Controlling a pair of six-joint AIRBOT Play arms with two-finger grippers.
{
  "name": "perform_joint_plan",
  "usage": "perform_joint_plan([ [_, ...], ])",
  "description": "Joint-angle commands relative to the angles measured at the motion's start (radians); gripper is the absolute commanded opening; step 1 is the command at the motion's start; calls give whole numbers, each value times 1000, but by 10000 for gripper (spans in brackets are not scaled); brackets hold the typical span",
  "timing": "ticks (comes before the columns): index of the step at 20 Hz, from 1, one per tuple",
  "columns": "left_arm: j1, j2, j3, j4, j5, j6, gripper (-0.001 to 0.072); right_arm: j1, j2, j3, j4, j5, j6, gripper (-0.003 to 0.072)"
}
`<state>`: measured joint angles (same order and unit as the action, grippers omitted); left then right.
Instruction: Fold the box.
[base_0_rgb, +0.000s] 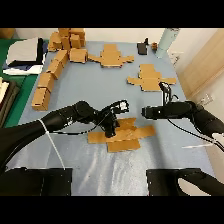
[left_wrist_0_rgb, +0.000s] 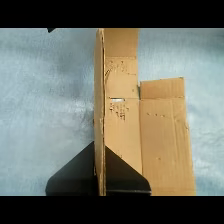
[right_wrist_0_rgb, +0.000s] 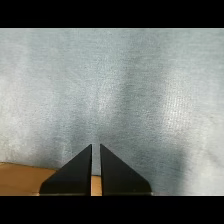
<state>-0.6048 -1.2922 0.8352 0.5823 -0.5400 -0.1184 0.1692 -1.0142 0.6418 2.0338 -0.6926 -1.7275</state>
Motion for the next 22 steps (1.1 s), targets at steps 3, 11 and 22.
perform_joint_plan([
  [3, 2, 39, -7, -10, -61, 2, 12, 1, -2, 1, 2, 0, 0, 81],
  [11, 2, 24, -22, -63, -44, 112, 13, 1, -2, 1, 2, 1, 0, 81],
  [22, 4, -27, -20, -63, -46, 111, 14, 1, -2, 1, 2, 1, 0, 81],
])
